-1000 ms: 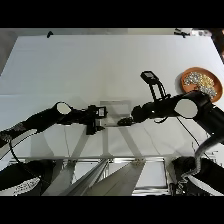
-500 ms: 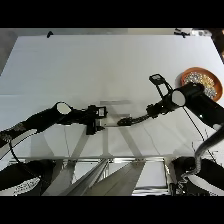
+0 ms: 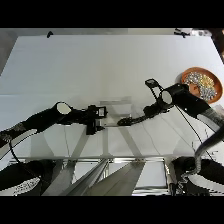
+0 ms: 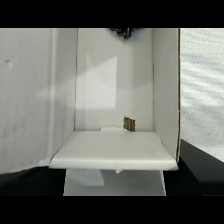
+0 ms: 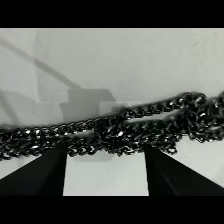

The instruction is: Fold the box and place the chain.

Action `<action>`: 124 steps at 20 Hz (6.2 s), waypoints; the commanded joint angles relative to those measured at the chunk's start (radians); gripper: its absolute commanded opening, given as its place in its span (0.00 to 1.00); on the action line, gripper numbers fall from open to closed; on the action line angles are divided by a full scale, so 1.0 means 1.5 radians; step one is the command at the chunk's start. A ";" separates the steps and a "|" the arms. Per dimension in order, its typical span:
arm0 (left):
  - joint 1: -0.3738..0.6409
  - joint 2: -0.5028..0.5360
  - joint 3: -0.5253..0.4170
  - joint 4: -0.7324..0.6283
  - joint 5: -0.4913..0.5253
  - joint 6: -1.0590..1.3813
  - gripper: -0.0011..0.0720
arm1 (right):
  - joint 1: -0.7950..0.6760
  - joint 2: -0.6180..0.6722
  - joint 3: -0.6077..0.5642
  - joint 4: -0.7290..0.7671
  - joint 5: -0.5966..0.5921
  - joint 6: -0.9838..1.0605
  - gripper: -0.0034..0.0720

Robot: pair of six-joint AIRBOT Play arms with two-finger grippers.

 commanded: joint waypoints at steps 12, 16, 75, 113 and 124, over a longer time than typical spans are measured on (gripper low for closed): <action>0.000 0.000 0.000 0.000 0.000 0.000 0.39 | -0.001 -0.023 0.000 0.036 0.037 0.002 0.11; 0.000 0.000 0.000 0.000 0.000 0.000 0.39 | -0.001 0.020 0.000 0.046 0.041 0.002 0.06; 0.000 0.000 0.000 0.000 0.000 0.000 0.39 | 0.109 0.255 -0.009 0.181 0.001 -0.306 0.28; 0.000 0.000 0.000 0.000 0.000 0.000 0.39 | 0.061 0.142 -0.159 0.335 -0.234 -0.800 0.06; 0.000 0.000 0.000 0.000 0.000 0.000 0.39 | 0.088 0.405 -0.158 0.304 -0.238 -0.748 0.06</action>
